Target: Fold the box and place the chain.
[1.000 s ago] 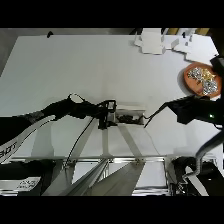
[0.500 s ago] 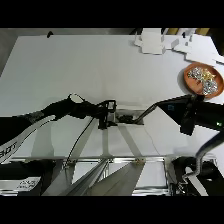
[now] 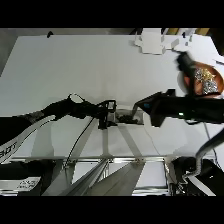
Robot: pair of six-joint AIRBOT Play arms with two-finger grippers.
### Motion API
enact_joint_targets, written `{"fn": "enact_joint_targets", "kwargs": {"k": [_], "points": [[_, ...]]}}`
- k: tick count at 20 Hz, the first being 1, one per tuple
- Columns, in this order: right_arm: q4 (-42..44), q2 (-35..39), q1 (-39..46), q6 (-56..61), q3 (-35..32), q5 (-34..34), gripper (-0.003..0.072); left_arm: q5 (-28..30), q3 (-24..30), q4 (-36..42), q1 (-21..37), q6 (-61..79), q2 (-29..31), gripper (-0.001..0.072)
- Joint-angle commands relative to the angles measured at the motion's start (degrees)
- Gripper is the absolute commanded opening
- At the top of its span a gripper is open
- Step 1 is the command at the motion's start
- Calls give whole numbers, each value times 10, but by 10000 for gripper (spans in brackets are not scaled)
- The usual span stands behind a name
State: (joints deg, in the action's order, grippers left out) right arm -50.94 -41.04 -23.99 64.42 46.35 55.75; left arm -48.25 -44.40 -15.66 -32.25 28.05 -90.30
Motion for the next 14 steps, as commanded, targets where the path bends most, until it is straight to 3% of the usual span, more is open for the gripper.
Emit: {"fn": "enact_joint_targets", "kwargs": {"k": [1,6,7,9,14], "points": [[-49,-79,-31,-2,1,-14,14,0,0,0,0,0,0,154],[-48,-140,-31,-2,1,0,15,0,0,0,0,0,0,154],[-48,-145,-31,-2,1,2,49,0,0,0,0,0,0,154],[-47,-146,-31,-2,1,3,264,0,0,0,0,0,0,154],[-81,-146,-30,73,34,-10,268,0,0,0,0,0,0,154]]}}
